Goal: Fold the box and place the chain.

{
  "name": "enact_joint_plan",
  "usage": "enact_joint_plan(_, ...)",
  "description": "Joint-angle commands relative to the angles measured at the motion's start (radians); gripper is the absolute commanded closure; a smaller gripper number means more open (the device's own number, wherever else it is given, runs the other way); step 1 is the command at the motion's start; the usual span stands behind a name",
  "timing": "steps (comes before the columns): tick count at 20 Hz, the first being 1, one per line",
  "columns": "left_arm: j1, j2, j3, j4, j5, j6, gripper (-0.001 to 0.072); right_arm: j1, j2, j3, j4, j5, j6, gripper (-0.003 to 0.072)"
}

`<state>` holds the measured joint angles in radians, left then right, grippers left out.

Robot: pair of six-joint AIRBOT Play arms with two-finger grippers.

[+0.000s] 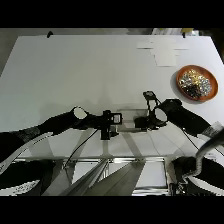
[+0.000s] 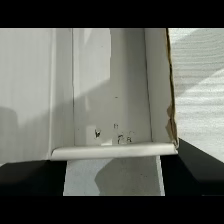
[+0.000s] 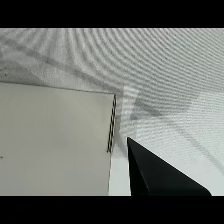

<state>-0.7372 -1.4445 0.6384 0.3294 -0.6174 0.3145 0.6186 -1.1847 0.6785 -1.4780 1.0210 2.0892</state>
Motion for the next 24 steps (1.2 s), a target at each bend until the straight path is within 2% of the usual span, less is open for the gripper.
enact_joint_plan(1, 0.000, 0.001, -0.001, 0.000, 0.000, 0.000, 0.0500, 0.022, -0.005, 0.001, -0.011, -0.035, 0.005, 0.0429)
enact_joint_plan(4, 0.000, 0.001, -0.001, 0.000, 0.000, 0.000, 0.0500, 0.050, -0.005, 0.001, -0.012, -0.074, -0.009, 0.0472)
enact_joint_plan(10, 0.000, 0.001, -0.001, 0.000, 0.000, 0.000, 0.0500, 0.049, -0.011, 0.001, -0.031, -0.072, -0.026, 0.0473)
enact_joint_plan(13, 0.000, 0.001, -0.001, 0.000, 0.000, 0.000, 0.0500, 0.049, -0.029, 0.001, -0.037, -0.061, -0.026, 0.0519)
enact_joint_plan(15, 0.000, 0.001, -0.001, 0.000, 0.000, 0.000, 0.0500, 0.049, -0.031, 0.001, -0.043, -0.053, -0.026, 0.0643)
enact_joint_plan(16, 0.000, 0.001, -0.001, 0.000, 0.000, 0.000, 0.0500, 0.049, -0.031, 0.001, -0.049, -0.045, -0.026, 0.0673)
enact_joint_plan(19, 0.000, 0.001, -0.001, 0.000, 0.000, 0.000, 0.0500, 0.049, -0.031, 0.001, -0.068, -0.027, -0.026, 0.0666)
enact_joint_plan(21, 0.000, 0.001, -0.001, 0.000, 0.000, 0.000, 0.0500, 0.049, -0.032, 0.001, -0.068, -0.028, -0.025, 0.0504)
enact_joint_plan(24, 0.000, 0.001, -0.001, 0.000, 0.000, 0.000, 0.0500, 0.049, -0.041, 0.001, -0.067, -0.021, -0.025, 0.0508)
